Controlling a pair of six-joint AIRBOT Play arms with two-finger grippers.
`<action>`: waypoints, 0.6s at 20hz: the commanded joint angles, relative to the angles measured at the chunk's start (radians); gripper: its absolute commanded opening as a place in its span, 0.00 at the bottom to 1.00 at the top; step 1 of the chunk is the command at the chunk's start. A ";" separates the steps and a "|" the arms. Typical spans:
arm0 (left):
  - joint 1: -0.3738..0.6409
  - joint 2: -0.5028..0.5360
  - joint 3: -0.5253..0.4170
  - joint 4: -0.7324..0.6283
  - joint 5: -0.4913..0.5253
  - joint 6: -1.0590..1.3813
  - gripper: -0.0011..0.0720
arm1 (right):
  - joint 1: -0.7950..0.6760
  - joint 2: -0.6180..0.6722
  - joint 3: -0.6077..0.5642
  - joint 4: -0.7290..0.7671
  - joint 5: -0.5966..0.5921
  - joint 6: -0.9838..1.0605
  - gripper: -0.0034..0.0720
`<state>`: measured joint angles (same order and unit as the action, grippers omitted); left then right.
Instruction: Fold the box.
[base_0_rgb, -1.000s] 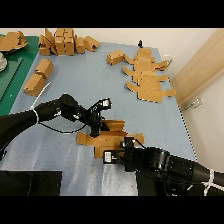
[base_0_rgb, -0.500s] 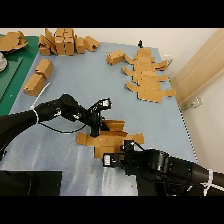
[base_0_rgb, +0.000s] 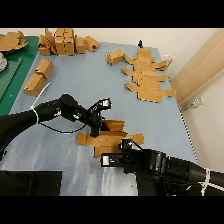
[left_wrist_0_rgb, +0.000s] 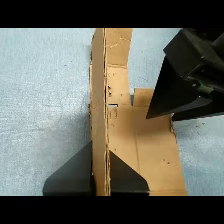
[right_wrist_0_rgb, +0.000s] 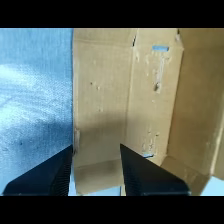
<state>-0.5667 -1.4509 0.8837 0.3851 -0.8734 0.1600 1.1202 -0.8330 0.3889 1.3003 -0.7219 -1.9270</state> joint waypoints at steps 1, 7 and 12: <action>0.001 0.000 0.000 0.000 0.001 0.000 0.03 | 0.001 -0.001 0.008 -0.032 0.007 0.010 0.65; 0.001 0.000 0.000 0.000 0.001 0.000 0.03 | 0.000 0.008 0.017 -0.138 0.008 0.130 0.65; 0.001 0.000 0.000 0.000 0.001 0.000 0.03 | -0.001 0.022 0.017 -0.323 0.027 0.369 0.65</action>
<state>-0.5667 -1.4509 0.8837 0.3851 -0.8726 0.1600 1.1198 -0.8169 0.4049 1.0836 -0.7105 -1.6939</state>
